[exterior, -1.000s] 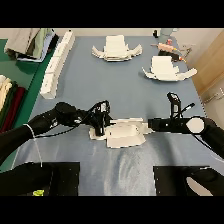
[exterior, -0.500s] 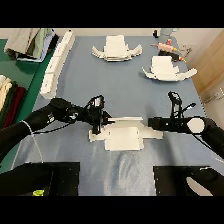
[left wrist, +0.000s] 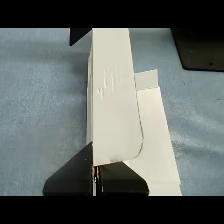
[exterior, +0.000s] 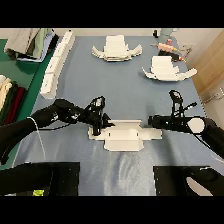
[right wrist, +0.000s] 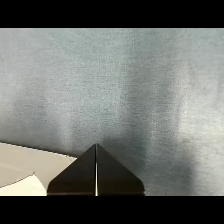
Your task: Fold the box.
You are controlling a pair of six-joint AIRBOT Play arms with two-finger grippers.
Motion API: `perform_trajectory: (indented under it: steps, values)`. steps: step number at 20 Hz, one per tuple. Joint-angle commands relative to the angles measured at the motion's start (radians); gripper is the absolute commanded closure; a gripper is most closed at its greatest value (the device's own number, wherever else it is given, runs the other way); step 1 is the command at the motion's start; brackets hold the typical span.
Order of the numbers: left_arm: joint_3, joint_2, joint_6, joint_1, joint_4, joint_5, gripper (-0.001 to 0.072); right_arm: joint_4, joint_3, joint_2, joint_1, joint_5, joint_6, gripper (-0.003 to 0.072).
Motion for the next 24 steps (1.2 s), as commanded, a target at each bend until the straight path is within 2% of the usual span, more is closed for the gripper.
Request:
perform_trajectory:
  steps: [1, 7, 14, 17, 19, 22, 24]
  values:
    - [0.001, -0.013, 0.0, 0.003, 0.001, 0.031, 0.0694, 0.0, 0.0, 0.001, 0.0, -0.003, 0.0, 0.0685]
    - [0.001, -0.014, -0.001, 0.003, 0.002, 0.061, 0.0694, 0.0, 0.0, 0.001, 0.0, -0.003, 0.0, 0.0685]
    - [0.001, -0.006, 0.01, 0.001, 0.001, 0.018, 0.0694, 0.0, 0.001, 0.001, 0.0, -0.003, 0.0, 0.0685]
    - [0.001, 0.048, 0.069, 0.001, 0.001, 0.079, 0.0694, 0.0, 0.0, 0.001, 0.0, -0.005, 0.0, 0.0685]
    - [0.001, 0.084, 0.087, 0.001, 0.002, 0.077, 0.0694, 0.0, 0.001, 0.001, 0.0, -0.018, 0.0, 0.0685]
    - [-0.004, 0.089, 0.087, -0.004, 0.001, 0.078, 0.0696, 0.0, 0.0, 0.001, 0.0, -0.045, 0.0, 0.0685]
    - [-0.018, 0.089, 0.103, -0.032, 0.001, 0.124, 0.0696, 0.0, 0.0, 0.001, 0.0, -0.045, 0.0, 0.0686]
